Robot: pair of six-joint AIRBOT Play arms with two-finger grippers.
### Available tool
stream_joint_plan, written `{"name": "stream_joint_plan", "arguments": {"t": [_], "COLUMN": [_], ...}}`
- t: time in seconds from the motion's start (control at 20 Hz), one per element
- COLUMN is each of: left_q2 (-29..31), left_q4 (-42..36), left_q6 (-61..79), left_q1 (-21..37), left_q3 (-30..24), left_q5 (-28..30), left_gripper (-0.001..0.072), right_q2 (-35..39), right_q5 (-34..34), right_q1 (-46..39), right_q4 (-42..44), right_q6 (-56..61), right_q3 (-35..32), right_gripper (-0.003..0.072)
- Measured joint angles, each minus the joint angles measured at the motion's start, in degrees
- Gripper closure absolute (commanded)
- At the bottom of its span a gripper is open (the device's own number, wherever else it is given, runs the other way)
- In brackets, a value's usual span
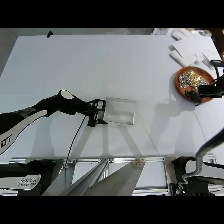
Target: Fold the box and place the chain.
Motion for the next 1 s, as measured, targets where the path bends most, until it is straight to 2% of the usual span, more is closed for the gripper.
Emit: {"name": "stream_joint_plan", "arguments": {"t": [0.35, 0.45, 0.5, 1.0], "left_q2": [0.0, 0.0, 0.0, 0.0], "left_q4": [0.0, 0.0, 0.0, 0.0], "left_q6": [0.0, 0.0, 0.0, 0.0], "left_q1": [0.0, 0.0, 0.0, 0.0], "left_q3": [0.0, 0.0, 0.0, 0.0], "left_q5": [0.0, 0.0, 0.0, 0.0], "left_gripper": [0.0676, 0.0676, 0.0676, 0.0676], "right_q2": [-3.6, -4.6, -5.0, -4.2], "right_q5": [-1.7, -2.2, -2.4, -2.6], "right_q1": [0.0, 0.0, 0.0, 0.0], "right_q4": [0.6, 1.0, 1.1, 1.6], "right_q6": [-2.6, -2.9, -3.0, -3.5], "right_q3": [0.0, 0.0, 0.0, 0.0], "right_gripper": [0.0457, 0.0639, 0.067, 0.0672]}}
